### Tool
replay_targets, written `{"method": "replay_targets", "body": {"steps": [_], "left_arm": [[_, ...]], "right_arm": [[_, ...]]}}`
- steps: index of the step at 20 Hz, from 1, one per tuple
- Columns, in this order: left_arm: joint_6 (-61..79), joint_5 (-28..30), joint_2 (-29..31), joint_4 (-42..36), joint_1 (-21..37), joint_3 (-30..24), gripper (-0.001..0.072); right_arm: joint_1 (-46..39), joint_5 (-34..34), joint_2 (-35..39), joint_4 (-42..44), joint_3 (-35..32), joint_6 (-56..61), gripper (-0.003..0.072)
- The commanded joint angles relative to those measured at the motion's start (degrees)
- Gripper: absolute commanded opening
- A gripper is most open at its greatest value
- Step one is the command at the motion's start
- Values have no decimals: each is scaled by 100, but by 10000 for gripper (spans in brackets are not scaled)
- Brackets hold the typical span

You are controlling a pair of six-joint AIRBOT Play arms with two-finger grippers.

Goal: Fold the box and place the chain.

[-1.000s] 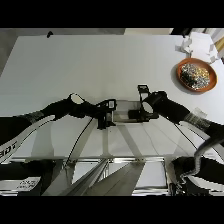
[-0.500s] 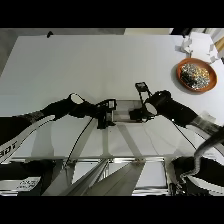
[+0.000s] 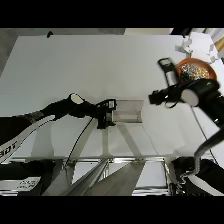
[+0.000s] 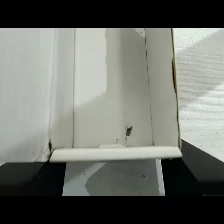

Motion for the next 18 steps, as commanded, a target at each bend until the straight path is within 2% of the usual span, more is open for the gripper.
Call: {"method": "replay_targets", "body": {"steps": [1, 4, 9, 13, 18], "left_arm": [[0, -4, 2, 2, -2, -2, 209], [0, -2, 2, 2, -2, -2, 209], [0, 0, 2, 2, -2, -2, 209], [0, 0, 2, 2, -2, -2, 209], [0, -2, 2, 2, -2, -2, 209]], "right_arm": [[-1773, -131, -400, 0, 887, -774, 338], [-2750, 17, -1506, 11, 2315, -848, 336], [-3167, 129, -3508, 11, 3738, -1150, 335], [-3213, -155, -4548, 7, 3901, -1300, 335], [-3211, -472, -5016, 13, 3908, -1379, 334]]}}
